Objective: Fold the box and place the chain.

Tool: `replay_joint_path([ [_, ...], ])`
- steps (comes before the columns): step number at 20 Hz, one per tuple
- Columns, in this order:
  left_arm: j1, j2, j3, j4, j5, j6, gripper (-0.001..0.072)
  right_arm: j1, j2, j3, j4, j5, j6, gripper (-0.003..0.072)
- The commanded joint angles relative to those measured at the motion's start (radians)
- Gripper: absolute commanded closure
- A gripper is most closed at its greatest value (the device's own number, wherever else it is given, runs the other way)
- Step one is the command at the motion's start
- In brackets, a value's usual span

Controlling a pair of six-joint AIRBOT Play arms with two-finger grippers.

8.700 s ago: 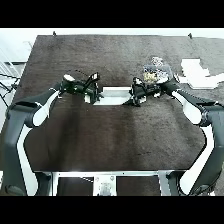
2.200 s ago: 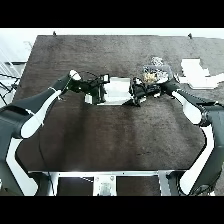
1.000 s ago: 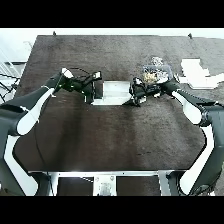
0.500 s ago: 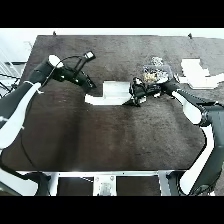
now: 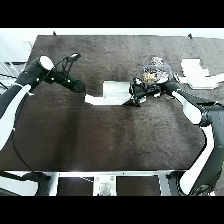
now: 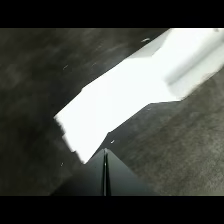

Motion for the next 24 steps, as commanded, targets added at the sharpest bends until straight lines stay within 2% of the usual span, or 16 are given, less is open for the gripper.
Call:
replay_joint_path([
  [1,0.056,-0.016,-0.047,-0.021,0.025,-0.067,0.0695,0.0,0.001,0.0,0.0,0.0,0.0,0.0252],
  [12,0.057,-0.159,-0.05,-0.031,0.045,-0.06,0.0695,0.0,0.001,0.0,0.0,0.0,0.0,0.0253],
  [16,0.057,-0.206,-0.05,-0.132,0.043,-0.009,0.0695,0.0,0.001,0.0,0.0,0.0,0.0,0.0252],
  [20,0.049,-0.211,-0.05,-0.311,0.041,0.07,0.0694,0.0,0.001,0.0,0.0,0.0,0.0,0.0252],
  [24,-0.003,-0.221,-0.05,-0.334,0.047,0.105,0.0694,0.0,0.001,0.0,0.0,0.0,0.0,0.0252],
])
